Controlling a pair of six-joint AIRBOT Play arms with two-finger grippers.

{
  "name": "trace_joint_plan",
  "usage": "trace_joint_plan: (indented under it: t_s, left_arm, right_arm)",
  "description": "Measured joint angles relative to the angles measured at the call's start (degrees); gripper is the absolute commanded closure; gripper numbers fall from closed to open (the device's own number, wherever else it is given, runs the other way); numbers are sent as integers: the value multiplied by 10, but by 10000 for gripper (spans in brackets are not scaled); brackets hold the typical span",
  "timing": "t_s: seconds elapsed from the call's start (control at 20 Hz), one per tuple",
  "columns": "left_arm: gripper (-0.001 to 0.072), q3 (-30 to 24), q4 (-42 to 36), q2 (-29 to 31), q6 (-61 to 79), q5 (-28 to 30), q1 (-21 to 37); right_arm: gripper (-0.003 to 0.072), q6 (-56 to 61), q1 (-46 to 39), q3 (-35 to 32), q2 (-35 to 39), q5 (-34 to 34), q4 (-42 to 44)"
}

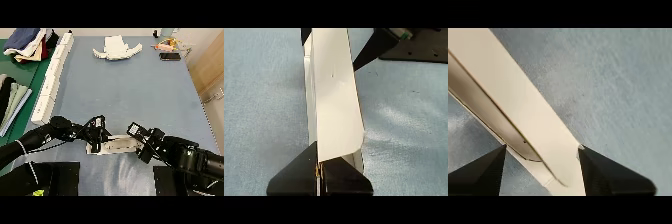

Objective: Fold the box.

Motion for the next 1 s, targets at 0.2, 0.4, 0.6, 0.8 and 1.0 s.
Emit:
trace_joint_plan:
  t_s: [0.2, 0.4, 0.6, 0.8, 1.0]
  left_arm:
    - [694, 0, 0, 0, 0, -2, 0]
    - [694, 0, 0, 0, 0, -2, 0]
    - [694, 0, 0, 0, 0, -2, 0]
    - [694, 0, 1, 0, 0, -2, 0]
    - [694, -1, 1, 0, 0, -5, 0]
  right_arm:
    - [-34, -270, -117, -10, 11, -35, 167]
    - [-34, -529, -238, -12, -2, -35, 344]
    - [-34, -717, -332, -13, -40, 1, 485]
    - [-34, -812, -372, -13, -82, 34, 565]
    - [-34, -850, -384, -17, -104, 61, 599]
